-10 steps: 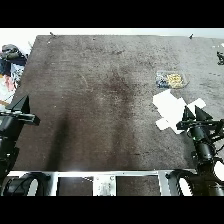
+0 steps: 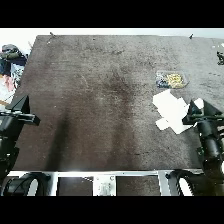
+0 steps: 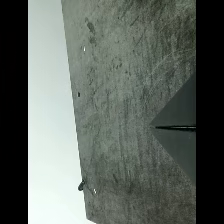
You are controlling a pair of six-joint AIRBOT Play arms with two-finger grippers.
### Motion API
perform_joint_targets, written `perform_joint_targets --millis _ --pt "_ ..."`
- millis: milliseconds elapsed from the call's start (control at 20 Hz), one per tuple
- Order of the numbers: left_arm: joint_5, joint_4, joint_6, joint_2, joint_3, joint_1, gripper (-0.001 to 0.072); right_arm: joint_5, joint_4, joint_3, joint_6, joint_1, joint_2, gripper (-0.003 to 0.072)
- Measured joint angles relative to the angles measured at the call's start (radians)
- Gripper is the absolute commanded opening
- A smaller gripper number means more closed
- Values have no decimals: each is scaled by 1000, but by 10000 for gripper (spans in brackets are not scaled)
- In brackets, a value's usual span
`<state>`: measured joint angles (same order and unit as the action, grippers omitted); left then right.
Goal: Fold the box and place the chain.
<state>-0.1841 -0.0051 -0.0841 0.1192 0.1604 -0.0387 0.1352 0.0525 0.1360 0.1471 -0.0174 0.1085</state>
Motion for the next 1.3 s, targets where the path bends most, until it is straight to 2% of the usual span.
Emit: perform_joint_targets --millis 100,250,350,450,550,700,850,1150,1300 --pt "0 0 0 0 0 0 12 24 0 88 0 0 114 444" --pt "0 0 0 0 0 0 12 31 10 247 0 15 350 443" --pt "0 0 0 0 0 0 12 -35 23 359 -3 71 526 443" --pt "0 0 0 0 0 0 12 -190 13 459 -39 172 701 443" --pt "0 0 0 0 0 0 12 -394 -97 561 -140 298 860 443" --pt "0 0 0 0 0 0 12 -700 -395 746 -388 489 1065 444" --pt "0 0 0 0 0 0 12 -931 -661 961 -589 625 1229 443" --pt "0 0 0 0 0 0 12 -1382 -1052 1489 -779 728 1590 443" --pt "0 0 0 0 0 0 12 -1522 -1153 1655 -794 739 1730 443"
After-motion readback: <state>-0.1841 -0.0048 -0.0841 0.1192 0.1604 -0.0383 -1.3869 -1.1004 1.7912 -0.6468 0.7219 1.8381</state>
